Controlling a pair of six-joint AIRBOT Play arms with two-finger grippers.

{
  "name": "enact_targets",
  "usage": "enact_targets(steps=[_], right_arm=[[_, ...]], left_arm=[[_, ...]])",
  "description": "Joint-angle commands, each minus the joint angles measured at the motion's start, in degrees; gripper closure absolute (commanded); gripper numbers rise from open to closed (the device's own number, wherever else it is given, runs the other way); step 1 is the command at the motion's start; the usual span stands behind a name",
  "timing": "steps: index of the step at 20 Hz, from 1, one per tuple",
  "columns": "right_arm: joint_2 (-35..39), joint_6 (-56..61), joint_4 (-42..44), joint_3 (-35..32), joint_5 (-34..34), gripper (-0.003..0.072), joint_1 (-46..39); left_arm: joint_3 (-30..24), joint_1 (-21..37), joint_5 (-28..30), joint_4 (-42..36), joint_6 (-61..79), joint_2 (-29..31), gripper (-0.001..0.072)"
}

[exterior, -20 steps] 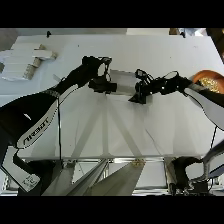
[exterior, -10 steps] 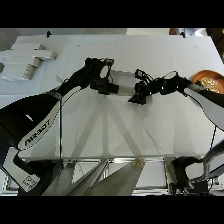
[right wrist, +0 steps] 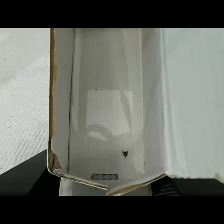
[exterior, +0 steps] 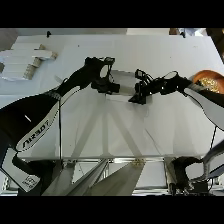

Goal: Fold the box and place the chain.

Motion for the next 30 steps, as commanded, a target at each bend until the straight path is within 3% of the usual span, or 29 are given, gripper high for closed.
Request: enact_targets(steps=[1, 4, 8, 13, 18, 20, 21, 25, 26, 30], right_arm=[[0.0, 0.0, 0.0, 0.0, 0.0, 0.0252, 0.0], [0.0, 0.0, 0.0, 0.0, 0.0, 0.0252, 0.0], [0.0, 0.0, 0.0, 0.0, 0.0, 0.0252, 0.0], [0.0, 0.0, 0.0, 0.0, 0.0, 0.0252, 0.0], [0.0, 0.0, 0.0, 0.0, 0.0, 0.0252, 0.0], [0.0, 0.0, 0.0, 0.0, 0.0, 0.0252, 0.0], [0.0, 0.0, 0.0, 0.0, 0.0, 0.0252, 0.0], [0.0, 0.0, 0.0, 0.0, 0.0, 0.0252, 0.0], [0.0, 0.0, 0.0, 0.0, 0.0, 0.0252, 0.0], [0.0, 0.0, 0.0, 0.0, 0.0, 0.0252, 0.0]], left_arm=[[0.0, 0.5, -0.6, 0.3, 0.0, 1.0, 0.0354], [0.0, 1.0, -0.5, 0.0, 0.0, 1.9, 0.0355], [0.0, 1.5, 4.0, 0.0, 0.0, 1.7, 0.0354], [0.0, 3.7, 1.3, -5.9, 0.5, -0.1, 0.0358], [1.5, 4.0, 1.1, -6.6, 1.3, -1.4, 0.0399], [4.5, 3.8, -1.3, -6.2, 1.4, -3.0, 0.0399], [5.7, 3.4, -2.4, -5.9, 1.5, -3.8, 0.0433], [6.4, 1.6, -5.3, -1.3, 1.4, -5.0, 0.0436], [6.4, 1.6, -6.1, -1.3, 1.2, -5.3, 0.0463], [6.4, 0.9, -6.2, -1.4, 1.4, -5.4, 0.0693]])
